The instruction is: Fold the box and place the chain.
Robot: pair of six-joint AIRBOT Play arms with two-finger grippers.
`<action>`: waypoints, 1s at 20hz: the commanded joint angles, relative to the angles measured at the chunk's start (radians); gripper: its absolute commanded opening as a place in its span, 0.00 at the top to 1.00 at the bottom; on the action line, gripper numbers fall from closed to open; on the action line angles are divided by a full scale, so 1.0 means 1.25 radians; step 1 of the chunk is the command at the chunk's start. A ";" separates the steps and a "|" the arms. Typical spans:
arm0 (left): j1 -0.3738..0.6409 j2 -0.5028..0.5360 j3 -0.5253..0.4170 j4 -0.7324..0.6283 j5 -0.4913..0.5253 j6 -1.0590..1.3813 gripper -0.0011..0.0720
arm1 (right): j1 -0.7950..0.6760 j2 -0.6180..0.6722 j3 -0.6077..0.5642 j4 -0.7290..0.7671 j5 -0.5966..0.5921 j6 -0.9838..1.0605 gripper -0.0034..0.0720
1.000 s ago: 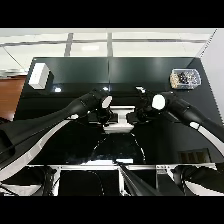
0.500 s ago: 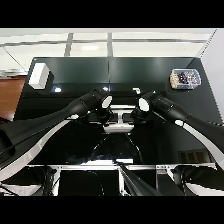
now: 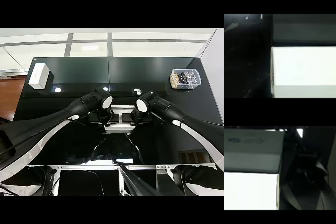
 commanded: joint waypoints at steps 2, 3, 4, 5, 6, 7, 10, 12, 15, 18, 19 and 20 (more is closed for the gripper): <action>0.001 0.000 0.001 0.002 0.001 -0.001 0.95 | 0.007 -0.001 0.001 -0.001 0.014 0.007 0.94; 0.001 0.000 0.001 0.002 0.001 -0.001 0.95 | 0.007 -0.001 0.001 -0.003 0.019 0.007 0.94; 0.001 0.000 0.001 0.002 0.001 -0.001 0.95 | 0.007 -0.001 0.001 -0.003 0.020 0.007 0.93; 0.001 0.000 0.001 0.002 0.001 -0.001 0.95 | 0.007 -0.001 0.001 -0.002 0.020 0.007 0.83; 0.001 0.000 0.001 0.002 0.001 -0.001 0.95 | 0.007 -0.001 0.001 0.002 0.019 0.007 0.67; 0.001 0.000 0.001 0.002 0.000 -0.001 0.95 | 0.007 -0.001 0.001 0.002 0.021 0.005 0.67; 0.001 0.000 0.001 0.002 0.000 -0.002 0.95 | 0.007 -0.001 0.002 0.000 0.027 0.005 0.82; 0.001 0.000 0.001 0.002 0.001 -0.001 0.95 | 0.007 -0.001 0.002 0.000 0.020 -0.001 0.94; 0.001 0.000 0.001 0.002 0.002 -0.001 0.95 | 0.007 0.002 0.003 -0.004 0.021 -0.004 0.93; 0.001 0.000 0.001 0.003 0.006 -0.001 0.95 | 0.007 0.016 0.022 -0.002 0.027 -0.047 0.44; 0.001 0.000 0.001 0.004 0.006 -0.001 0.95 | 0.007 0.031 0.033 -0.003 0.039 -0.092 0.44; 0.001 0.000 0.001 0.009 0.005 -0.001 0.95 | 0.007 0.050 0.042 -0.005 0.055 -0.127 0.44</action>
